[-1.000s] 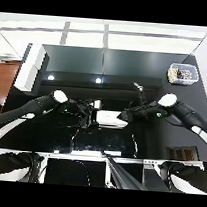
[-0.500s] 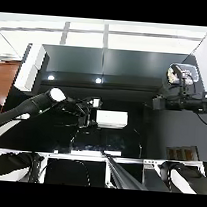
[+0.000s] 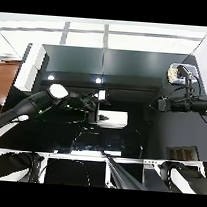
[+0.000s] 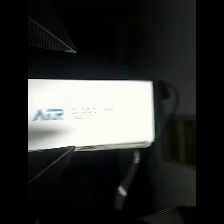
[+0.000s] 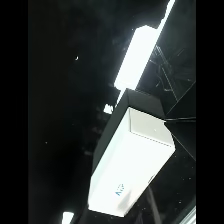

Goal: Fold the box and place the chain.

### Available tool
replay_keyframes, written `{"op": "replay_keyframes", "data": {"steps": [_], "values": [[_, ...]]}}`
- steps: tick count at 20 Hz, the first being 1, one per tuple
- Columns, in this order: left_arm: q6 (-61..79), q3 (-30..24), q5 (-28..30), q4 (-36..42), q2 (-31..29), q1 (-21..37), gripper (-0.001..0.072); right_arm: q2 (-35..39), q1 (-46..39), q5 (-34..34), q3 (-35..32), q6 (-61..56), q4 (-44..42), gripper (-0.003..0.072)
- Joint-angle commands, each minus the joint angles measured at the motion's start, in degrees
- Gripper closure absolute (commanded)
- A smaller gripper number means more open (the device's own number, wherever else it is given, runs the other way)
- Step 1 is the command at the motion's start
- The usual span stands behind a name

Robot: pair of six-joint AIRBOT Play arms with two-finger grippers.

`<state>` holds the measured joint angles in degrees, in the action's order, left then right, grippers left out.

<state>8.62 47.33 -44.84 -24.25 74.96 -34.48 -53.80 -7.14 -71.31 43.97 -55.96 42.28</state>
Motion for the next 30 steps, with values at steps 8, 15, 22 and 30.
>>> {"op": "replay_keyframes", "data": {"steps": [8,15,22,30], "values": [[-0.3,0.6,4.9,5.4,6.1,-4.7,0.0001,0.1,-0.1,0.0,0.1,0.0,0.2,0.0670],[-6.5,0.6,4.8,3.6,6.2,-4.7,0.0000,0.1,-0.1,0.3,0.1,0.1,0.2,0.0669],[-7.6,0.6,3.7,3.3,7.0,-4.7,0.0001,0.1,-0.1,0.8,0.1,0.1,0.2,0.0670],[-5.6,1.2,1.9,-2.6,7.0,-5.0,0.0001,0.1,-0.1,0.9,0.0,0.1,0.2,0.0670]]}}
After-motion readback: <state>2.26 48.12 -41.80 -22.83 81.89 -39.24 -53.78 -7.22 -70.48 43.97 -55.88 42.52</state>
